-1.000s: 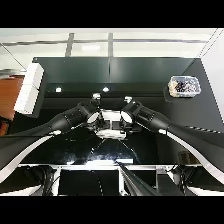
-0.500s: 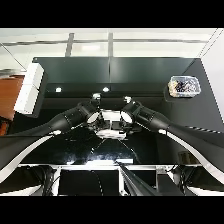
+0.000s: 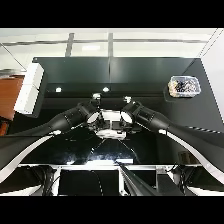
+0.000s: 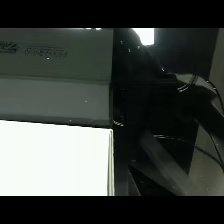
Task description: Fold the box and place the chain.
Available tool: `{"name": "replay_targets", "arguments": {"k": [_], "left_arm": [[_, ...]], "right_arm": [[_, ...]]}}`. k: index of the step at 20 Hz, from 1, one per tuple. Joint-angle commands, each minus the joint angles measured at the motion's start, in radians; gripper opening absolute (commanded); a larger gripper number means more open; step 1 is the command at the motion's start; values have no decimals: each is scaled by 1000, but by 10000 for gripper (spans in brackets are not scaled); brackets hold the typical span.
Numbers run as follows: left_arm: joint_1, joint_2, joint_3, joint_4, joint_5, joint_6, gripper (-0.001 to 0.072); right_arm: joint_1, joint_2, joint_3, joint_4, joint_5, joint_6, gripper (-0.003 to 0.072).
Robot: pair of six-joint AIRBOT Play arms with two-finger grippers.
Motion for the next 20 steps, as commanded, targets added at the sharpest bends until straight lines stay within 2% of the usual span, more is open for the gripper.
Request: {"name": "replay_targets", "arguments": {"k": [1, 6, 11, 14, 16, 17, 18, 20], "left_arm": [[1, 0, 0, 0, -4, 0, 28], [1, 0, 0, 0, -7, 0, 28], [1, 0, 0, 7, -24, 0, 28], [1, 0, 0, 8, -25, 0, 28], [1, 0, 0, 8, -25, 0, 28], [1, 0, 0, 8, -25, 0, 28], [1, 0, 0, 8, -25, 0, 28], [1, 0, 0, 8, -23, 0, 28]], "right_arm": [[-2, 16, 1, -26, 12, -6, 376], [-25, 135, 1, -41, 54, -122, 375], [-67, 362, 1, -69, 117, -267, 375], [-142, 484, 1, -257, 154, -267, 375], [-235, 508, 1, -396, 171, -293, 376], [-301, 505, -1, -437, 151, -313, 445], [-375, 502, -1, -438, 106, -336, 706], [-541, 484, 0, -399, -16, -361, 710]]}}
